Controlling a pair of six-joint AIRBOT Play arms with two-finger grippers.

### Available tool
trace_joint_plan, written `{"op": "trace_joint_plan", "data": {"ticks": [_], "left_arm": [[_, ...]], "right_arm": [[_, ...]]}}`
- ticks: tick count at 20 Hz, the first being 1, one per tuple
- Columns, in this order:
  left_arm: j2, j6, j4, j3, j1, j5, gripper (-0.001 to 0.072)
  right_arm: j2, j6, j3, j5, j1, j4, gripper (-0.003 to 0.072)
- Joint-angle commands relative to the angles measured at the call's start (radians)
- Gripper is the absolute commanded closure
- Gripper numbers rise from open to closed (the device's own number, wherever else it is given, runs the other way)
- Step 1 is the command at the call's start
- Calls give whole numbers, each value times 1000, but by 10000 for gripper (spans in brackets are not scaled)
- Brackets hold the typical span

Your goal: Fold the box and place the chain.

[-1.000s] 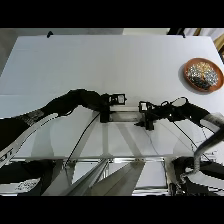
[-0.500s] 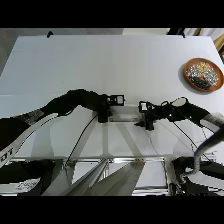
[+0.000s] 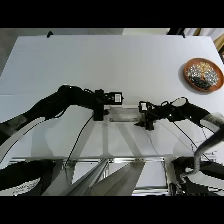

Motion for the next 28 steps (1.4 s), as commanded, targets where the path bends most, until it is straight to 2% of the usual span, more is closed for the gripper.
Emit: {"op": "trace_joint_plan", "data": {"ticks": [1,2,3,4,6,9,11,16,19,25,28], "left_arm": [[100,-114,112,1,0,100,321],[130,-150,106,1,-2,121,387],[157,-159,79,1,-2,158,568],[177,-153,47,1,-2,201,706],[187,-149,-48,-1,-3,257,704],[164,-117,-91,-8,-53,217,704],[134,-96,-111,-8,-96,111,703],[13,-177,-140,-7,-111,-269,704],[-58,-222,-149,-7,-111,-390,704],[-172,-320,-152,-8,-114,-394,704],[-169,-335,-150,-7,-116,-391,704]], "right_arm": [[-1,0,1,1,0,0,369],[-1,0,1,1,0,0,369],[-1,0,1,1,0,0,369],[-1,0,1,1,0,0,369],[-1,0,1,1,0,0,369],[-1,0,1,1,0,0,369],[-1,0,1,1,0,0,369],[-1,0,1,1,0,0,369],[-1,0,1,1,0,0,369],[-1,0,1,1,0,0,369],[-1,0,1,0,0,0,369]]}}
